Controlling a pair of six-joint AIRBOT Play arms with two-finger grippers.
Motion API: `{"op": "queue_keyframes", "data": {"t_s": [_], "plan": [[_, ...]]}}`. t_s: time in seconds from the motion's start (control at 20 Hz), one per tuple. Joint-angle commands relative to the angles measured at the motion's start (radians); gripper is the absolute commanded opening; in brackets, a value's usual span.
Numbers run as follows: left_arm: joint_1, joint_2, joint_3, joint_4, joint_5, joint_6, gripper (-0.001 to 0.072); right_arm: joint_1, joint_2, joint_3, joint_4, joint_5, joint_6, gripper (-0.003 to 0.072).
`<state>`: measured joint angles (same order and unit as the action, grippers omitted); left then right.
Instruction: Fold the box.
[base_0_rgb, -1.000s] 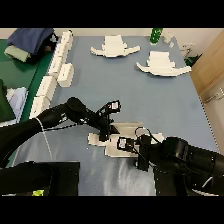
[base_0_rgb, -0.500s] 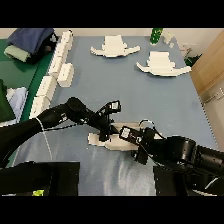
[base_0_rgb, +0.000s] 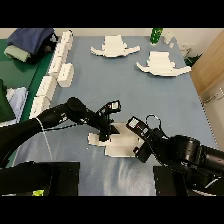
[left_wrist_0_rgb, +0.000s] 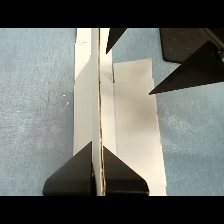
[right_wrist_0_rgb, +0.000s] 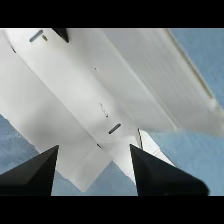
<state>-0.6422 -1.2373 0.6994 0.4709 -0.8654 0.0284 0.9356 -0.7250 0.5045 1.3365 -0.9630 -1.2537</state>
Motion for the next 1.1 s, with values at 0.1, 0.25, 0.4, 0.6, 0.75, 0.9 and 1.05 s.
{"op": "queue_keyframes", "data": {"t_s": [0.1,0.25,0.4,0.6,0.75,0.9,1.05], "plan": [[0.0,0.0,0.0,0.0,0.0,0.0,0.0014,0.0,0.008,-0.003,0.055,-0.051,-0.024,0.072],[0.0,0.0,0.0,0.0,0.001,0.0,0.0014,0.0,0.007,-0.003,0.051,-0.025,-0.035,0.072],[0.0,0.0,0.0,0.0,0.0,0.0,0.0014,0.038,0.002,-0.004,0.084,-0.023,-0.059,0.072],[0.0,0.0,0.0,0.0,0.0,0.0,0.0014,0.225,-0.034,-0.039,0.0,-0.039,-0.024,0.072],[0.0,0.0,0.0,0.0,0.0,0.0,0.0014,0.244,-0.125,-0.045,-0.125,0.013,0.02,0.072],[0.0,0.0,0.0,0.0,0.001,0.0,0.0014,0.244,-0.178,-0.044,-0.189,0.046,0.098,0.072],[0.0,0.0,0.0,0.0,0.0,0.0,0.0014,0.244,-0.176,-0.042,-0.319,0.018,0.238,0.072]]}}
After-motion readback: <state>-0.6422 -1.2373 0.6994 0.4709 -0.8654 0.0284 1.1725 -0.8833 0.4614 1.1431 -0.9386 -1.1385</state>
